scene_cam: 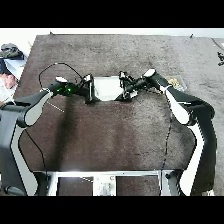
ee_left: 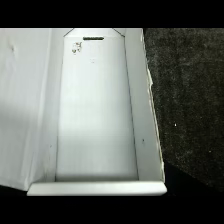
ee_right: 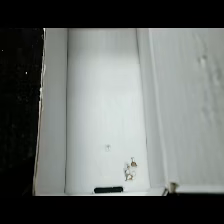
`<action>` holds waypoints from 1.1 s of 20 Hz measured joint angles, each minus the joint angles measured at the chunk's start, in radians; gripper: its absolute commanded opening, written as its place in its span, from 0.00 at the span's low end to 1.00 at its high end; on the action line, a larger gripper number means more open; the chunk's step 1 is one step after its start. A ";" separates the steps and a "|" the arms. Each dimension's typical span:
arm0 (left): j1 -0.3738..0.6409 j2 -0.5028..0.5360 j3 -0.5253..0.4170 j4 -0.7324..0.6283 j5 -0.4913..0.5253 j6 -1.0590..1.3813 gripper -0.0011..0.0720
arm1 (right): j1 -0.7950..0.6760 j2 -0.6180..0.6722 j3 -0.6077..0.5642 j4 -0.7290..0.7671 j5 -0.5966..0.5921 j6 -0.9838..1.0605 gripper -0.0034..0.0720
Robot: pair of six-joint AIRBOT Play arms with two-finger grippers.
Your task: Fold the box and place the chain.
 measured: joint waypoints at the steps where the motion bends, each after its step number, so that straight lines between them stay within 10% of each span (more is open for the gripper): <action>1: 0.000 0.000 0.000 0.000 0.000 0.000 0.43 | -0.002 0.006 0.000 -0.014 0.008 0.007 0.84; 10: 0.000 0.000 0.000 -0.001 0.000 -0.001 0.43 | -0.064 0.112 -0.001 -0.139 0.060 0.061 0.83; 11: 0.000 0.000 0.000 -0.001 0.000 -0.001 0.44 | -0.076 0.132 -0.001 -0.146 0.072 0.077 0.79; 14: 0.000 0.000 0.000 -0.001 0.000 -0.001 0.43 | -0.093 0.180 0.000 -0.117 0.121 0.134 0.02; 22: 0.000 0.000 0.000 0.000 -0.002 -0.002 0.43 | -0.069 0.169 0.000 0.182 0.070 0.176 0.02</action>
